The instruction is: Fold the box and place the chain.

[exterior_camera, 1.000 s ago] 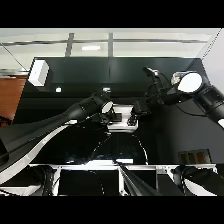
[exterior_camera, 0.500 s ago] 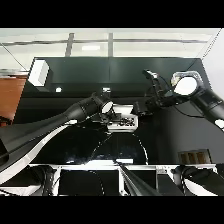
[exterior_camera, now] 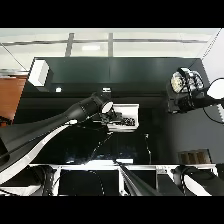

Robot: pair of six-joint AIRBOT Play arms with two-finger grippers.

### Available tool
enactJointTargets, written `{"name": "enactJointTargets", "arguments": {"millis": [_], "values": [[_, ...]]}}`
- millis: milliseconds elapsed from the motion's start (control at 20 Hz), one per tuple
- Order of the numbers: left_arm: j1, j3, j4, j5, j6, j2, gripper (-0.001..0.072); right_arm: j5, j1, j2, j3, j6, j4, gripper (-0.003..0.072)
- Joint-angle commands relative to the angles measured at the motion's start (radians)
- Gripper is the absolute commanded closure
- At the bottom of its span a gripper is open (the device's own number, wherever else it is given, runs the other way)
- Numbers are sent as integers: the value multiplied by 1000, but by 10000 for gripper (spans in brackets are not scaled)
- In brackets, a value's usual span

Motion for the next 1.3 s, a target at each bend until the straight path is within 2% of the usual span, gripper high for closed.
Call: {"name": "enactJointTargets", "arguments": {"millis": [0, 50, 100, 150, 200, 400, 600, 700, 800, 900, 1000, 1050, 1100, 1150, 1200, 1250], "values": [[4, 0, 0, -5, 5, 0, 683, -106, -31, 17, -93, 3, 23, 424], [5, 2, -3, -10, -2, 0, 682, -126, -31, 17, -118, -10, 56, 424], [4, 2, 2, -15, -10, 3, 608, -139, -31, 17, -140, -21, 80, 424], [4, 2, 4, -18, -27, 7, 382, -147, -31, 17, -156, -24, 85, 424], [4, 2, 5, -17, -31, 14, 231, -151, -31, 17, -168, -24, 83, 424], [-6, 0, 92, -39, 19, 113, 224, -157, -31, 17, -181, -36, 80, 424], [-6, -20, 218, -124, 155, 266, 224, -158, -31, 17, -181, -35, 80, 424], [39, -80, 266, -137, 166, 351, 224, -158, -31, 17, -181, -35, 81, 424], [132, -174, 248, -128, 191, 437, 224, -159, -31, 17, -181, -35, 82, 424], [244, -281, 140, -60, 301, 516, 223, -161, -31, 17, -181, -35, 83, 424], [354, -380, -137, 29, 600, 559, 193, -161, -31, 17, -181, -34, 88, 424], [394, -419, -311, 36, 840, 557, 192, -161, -31, 17, -181, -34, 92, 424], [409, -451, -418, 35, 1054, 550, 183, -161, -31, 17, -181, -34, 103, 424], [406, -480, -470, 40, 1229, 542, 32, -160, -31, 17, -181, -34, 109, 424], [393, -501, -479, 63, 1354, 533, -8, -158, -31, 17, -182, -34, 116, 424], [379, -515, -478, 101, 1446, 522, -8, -154, -31, 17, -182, -34, 121, 424]]}}
